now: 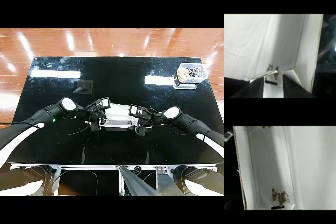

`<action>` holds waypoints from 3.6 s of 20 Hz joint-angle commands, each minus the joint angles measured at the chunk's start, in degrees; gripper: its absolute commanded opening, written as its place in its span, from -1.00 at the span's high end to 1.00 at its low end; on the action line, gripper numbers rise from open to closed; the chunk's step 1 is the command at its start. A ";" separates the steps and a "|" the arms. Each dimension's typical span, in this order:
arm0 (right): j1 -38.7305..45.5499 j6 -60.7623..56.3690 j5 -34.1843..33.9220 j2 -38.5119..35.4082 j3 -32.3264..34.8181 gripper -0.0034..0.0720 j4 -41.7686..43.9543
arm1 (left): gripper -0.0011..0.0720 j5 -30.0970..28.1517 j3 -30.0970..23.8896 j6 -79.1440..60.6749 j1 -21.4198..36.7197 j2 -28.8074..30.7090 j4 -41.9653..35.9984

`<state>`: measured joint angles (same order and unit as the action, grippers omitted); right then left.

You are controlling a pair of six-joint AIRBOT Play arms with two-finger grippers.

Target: Fold the box and place the chain.

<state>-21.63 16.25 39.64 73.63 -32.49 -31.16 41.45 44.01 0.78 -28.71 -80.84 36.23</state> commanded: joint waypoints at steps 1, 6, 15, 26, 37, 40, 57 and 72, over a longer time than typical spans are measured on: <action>-0.04 0.00 0.11 -0.04 -0.04 -0.52 0.02 | 0.05 -2.23 0.04 -3.10 -0.70 -0.07 -4.22; -0.04 0.00 0.11 -0.04 -0.02 -0.52 0.02 | 0.05 -1.99 0.04 -3.54 -1.03 -0.07 -3.93; -0.04 0.00 0.11 -0.04 -0.04 -0.52 0.02 | -0.58 -2.01 0.04 -3.41 -1.03 -0.07 -3.93; -0.04 0.00 0.11 -0.04 -0.02 -0.52 0.02 | 0.67 -2.01 0.04 -3.37 -1.01 0.00 -3.87; -0.04 0.00 0.17 -0.04 -0.02 -0.52 0.02 | 0.92 0.04 0.02 19.71 9.64 9.29 8.76; -0.04 0.00 0.17 -0.04 -0.04 -0.52 0.02 | 0.92 4.61 0.02 23.06 13.99 13.14 11.54; -0.04 0.02 0.04 -0.02 -0.02 -0.52 -0.63 | 0.92 15.15 -1.90 73.75 21.40 1.84 10.32; -0.04 0.00 -0.07 -0.02 -0.02 -0.52 -0.59 | 0.91 10.01 -1.27 71.36 13.16 -0.09 6.51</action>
<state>-21.63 16.29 39.59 73.63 -32.51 -31.77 51.96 42.68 72.40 -15.00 -80.86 42.85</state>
